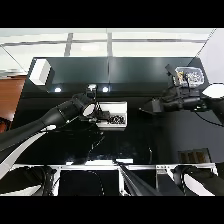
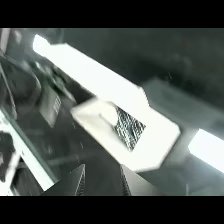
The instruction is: Fold the box and place the chain.
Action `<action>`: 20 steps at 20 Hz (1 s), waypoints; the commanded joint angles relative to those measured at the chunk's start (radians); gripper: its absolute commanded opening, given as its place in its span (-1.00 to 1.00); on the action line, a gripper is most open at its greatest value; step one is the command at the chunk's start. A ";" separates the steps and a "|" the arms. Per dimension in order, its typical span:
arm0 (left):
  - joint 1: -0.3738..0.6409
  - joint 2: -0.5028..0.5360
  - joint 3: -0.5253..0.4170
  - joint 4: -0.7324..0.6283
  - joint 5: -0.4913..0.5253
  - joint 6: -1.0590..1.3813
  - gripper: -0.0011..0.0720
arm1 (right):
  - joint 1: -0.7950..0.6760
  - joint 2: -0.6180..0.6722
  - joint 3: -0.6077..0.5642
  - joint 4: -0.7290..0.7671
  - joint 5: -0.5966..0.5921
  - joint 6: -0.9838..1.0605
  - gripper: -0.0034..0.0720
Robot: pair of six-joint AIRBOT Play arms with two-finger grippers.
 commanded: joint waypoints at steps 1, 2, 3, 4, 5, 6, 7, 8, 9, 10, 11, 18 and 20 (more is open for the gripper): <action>-0.013 -0.001 0.033 -0.016 0.005 -0.057 -0.91 | -0.063 0.002 0.000 -0.098 0.105 -0.002 -0.19; -0.020 -0.002 0.047 -0.013 0.008 -0.067 -0.91 | -0.063 0.002 0.000 -0.096 0.105 -0.003 -0.19; -0.026 -0.006 0.060 -0.004 0.009 -0.082 -0.91 | -0.063 0.002 0.000 -0.090 0.100 -0.008 -0.19; -0.027 -0.016 0.074 -0.002 -0.003 -0.082 -0.91 | -0.063 0.002 0.000 -0.090 0.091 -0.011 -0.19; -0.027 -0.032 0.089 -0.002 -0.030 -0.082 -0.91 | -0.063 0.002 0.000 -0.090 0.082 -0.010 -0.19; -0.027 -0.051 0.105 -0.002 -0.064 -0.081 -0.91 | -0.063 0.002 0.000 -0.089 0.074 -0.010 -0.19; -0.027 -0.069 0.122 -0.002 -0.090 -0.081 -0.91 | -0.063 0.002 0.000 -0.089 0.070 -0.010 -0.19; -0.028 -0.076 0.130 -0.002 -0.093 -0.081 -0.91 | -0.063 0.002 0.000 -0.089 0.070 -0.010 -0.19; -0.030 -0.074 0.136 -0.001 -0.092 -0.081 -0.89 | -0.063 0.002 0.000 -0.090 0.071 -0.010 -0.19; -0.029 -0.072 0.143 -0.002 -0.094 -0.080 -0.59 | -0.063 0.002 0.000 -0.090 0.071 -0.010 -0.19; -0.029 -0.069 0.151 -0.001 -0.106 -0.079 0.05 | -0.063 0.002 0.000 -0.090 0.070 -0.010 -0.19; -0.022 0.142 0.171 0.139 -0.233 0.170 0.95 | -0.063 0.002 0.000 -0.090 0.067 -0.008 -0.19; 0.022 0.259 0.094 0.258 -0.277 0.187 0.95 | -0.063 0.002 0.000 -0.090 0.066 0.000 -0.19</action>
